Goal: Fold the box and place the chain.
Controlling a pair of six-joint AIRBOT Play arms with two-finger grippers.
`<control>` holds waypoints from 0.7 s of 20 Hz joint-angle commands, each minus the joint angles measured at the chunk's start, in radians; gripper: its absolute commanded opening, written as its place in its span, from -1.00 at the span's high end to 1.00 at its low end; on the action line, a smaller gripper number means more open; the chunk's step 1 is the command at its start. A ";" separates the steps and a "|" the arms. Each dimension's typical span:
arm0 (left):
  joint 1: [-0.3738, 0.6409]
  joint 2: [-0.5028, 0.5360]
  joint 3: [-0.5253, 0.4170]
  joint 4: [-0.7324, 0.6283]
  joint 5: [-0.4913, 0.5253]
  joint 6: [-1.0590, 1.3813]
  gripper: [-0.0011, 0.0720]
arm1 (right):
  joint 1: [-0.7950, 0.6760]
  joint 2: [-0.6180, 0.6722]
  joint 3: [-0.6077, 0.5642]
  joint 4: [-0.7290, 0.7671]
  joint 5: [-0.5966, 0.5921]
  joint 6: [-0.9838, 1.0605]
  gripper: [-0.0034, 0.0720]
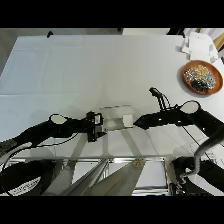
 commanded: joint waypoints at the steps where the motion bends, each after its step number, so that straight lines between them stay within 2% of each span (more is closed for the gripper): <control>1: 0.000 0.000 0.000 0.000 0.000 0.000 0.79 | 0.013 0.002 0.029 0.014 0.037 0.007 0.37; 3: 0.000 0.000 0.000 0.000 0.000 0.000 0.79 | 0.013 0.002 0.031 0.012 0.043 0.019 0.22; 7: 0.000 0.000 0.000 0.000 0.000 0.000 0.79 | 0.015 0.001 0.031 -0.010 0.029 0.035 0.12; 11: 0.000 0.000 0.000 0.000 0.000 0.000 0.79 | 0.111 -0.006 0.064 -0.134 -0.044 0.147 -0.09; 14: 0.000 0.000 0.000 0.000 0.000 0.000 0.79 | 0.186 -0.034 0.121 -0.211 -0.079 0.281 -0.11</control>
